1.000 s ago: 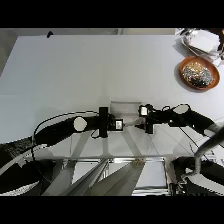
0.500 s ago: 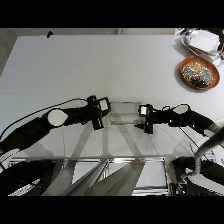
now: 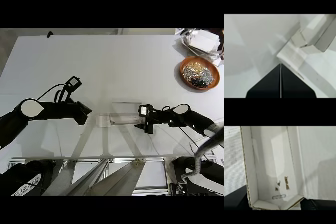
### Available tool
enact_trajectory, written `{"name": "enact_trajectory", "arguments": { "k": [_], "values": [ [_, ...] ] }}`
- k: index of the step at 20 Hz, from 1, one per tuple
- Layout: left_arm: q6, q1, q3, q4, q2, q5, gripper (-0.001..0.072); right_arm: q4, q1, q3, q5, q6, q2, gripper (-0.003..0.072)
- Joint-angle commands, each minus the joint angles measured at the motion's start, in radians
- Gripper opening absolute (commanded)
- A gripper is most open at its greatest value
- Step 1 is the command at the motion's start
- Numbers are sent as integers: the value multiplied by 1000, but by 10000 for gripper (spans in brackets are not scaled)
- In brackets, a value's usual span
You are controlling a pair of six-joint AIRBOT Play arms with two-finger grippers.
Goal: Fold the box and place the chain.
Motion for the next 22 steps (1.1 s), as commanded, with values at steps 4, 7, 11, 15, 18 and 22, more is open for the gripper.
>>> {"name": "enact_trajectory", "arguments": {
  "k": [4,7,11,15,18,22],
  "values": [
    [-323,30,-1,3,-193,-75,2,0,0,0,1,0,0,430],
    [-312,-18,-1,-52,-274,-33,2,0,0,0,1,0,0,430],
    [-199,-75,-1,-173,-319,22,2,0,0,0,1,0,0,430],
    [-191,-91,-1,-188,-346,34,3,0,0,0,1,0,0,430],
    [-191,-91,0,-188,-348,39,3,0,0,0,1,0,0,430],
    [-124,-91,0,-228,-314,33,5,0,0,0,1,0,0,430]
  ]
}}
